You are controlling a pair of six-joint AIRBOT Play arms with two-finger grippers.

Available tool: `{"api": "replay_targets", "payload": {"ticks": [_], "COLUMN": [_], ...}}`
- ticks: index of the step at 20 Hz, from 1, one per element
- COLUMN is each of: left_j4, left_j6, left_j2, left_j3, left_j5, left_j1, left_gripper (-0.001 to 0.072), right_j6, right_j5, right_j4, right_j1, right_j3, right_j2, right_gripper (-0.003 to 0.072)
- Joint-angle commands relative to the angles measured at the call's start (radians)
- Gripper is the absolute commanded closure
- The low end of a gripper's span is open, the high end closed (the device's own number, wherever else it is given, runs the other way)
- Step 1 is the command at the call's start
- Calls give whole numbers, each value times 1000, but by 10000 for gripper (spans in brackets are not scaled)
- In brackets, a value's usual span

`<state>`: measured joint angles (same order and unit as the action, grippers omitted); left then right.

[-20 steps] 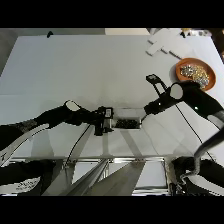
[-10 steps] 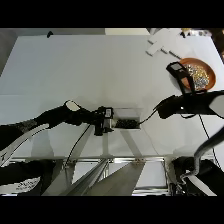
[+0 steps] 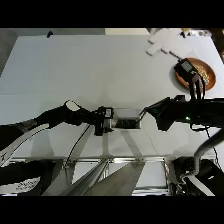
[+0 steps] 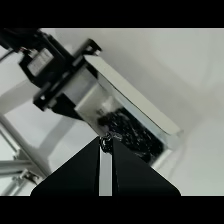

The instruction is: Fold the box and place the chain.

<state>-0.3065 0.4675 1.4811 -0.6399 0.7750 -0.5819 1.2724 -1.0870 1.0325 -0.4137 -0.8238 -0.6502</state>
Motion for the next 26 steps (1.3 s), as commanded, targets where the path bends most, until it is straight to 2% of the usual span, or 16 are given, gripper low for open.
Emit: {"api": "replay_targets", "payload": {"ticks": [1, 5, 11, 14, 17, 20, 23, 24, 26], "left_j4": [0, 0, 0, 0, 0, 0, 0, 0, 0], "left_j6": [0, 0, 0, 0, 0, 0, 0, 0, 0], "left_j2": [-1, -1, -1, -1, -1, -1, -1, -1, -1], "left_j3": [0, 0, 0, 0, 0, 0, 0, 0, 0], "left_j5": [0, 0, 0, 0, 0, 0, 0, 0, 0], "left_j1": [1, 1, 1, 1, 1, 1, 1, 1, 1], "left_gripper": [697, 697, 697, 697, 697, 697, 697, 697, 697], "right_j6": [-26, -69, -70, -98, -105, -162, -205, -205, -205], "right_j5": [95, 156, 155, 155, 144, 91, 11, -6, -18], "right_j4": [-46, -14, -9, -9, -9, -8, 2, 20, 71], "right_j1": [-84, -198, -209, -209, -209, -207, -169, -152, -111], "right_j3": [1, 1, 1, 1, 1, -35, -161, -202, -264], "right_j2": [-58, -204, -387, -406, -404, -391, -389, -389, -389], "right_gripper": [675, 675, 675, 670, 478, 485, 498, 540, 544]}}
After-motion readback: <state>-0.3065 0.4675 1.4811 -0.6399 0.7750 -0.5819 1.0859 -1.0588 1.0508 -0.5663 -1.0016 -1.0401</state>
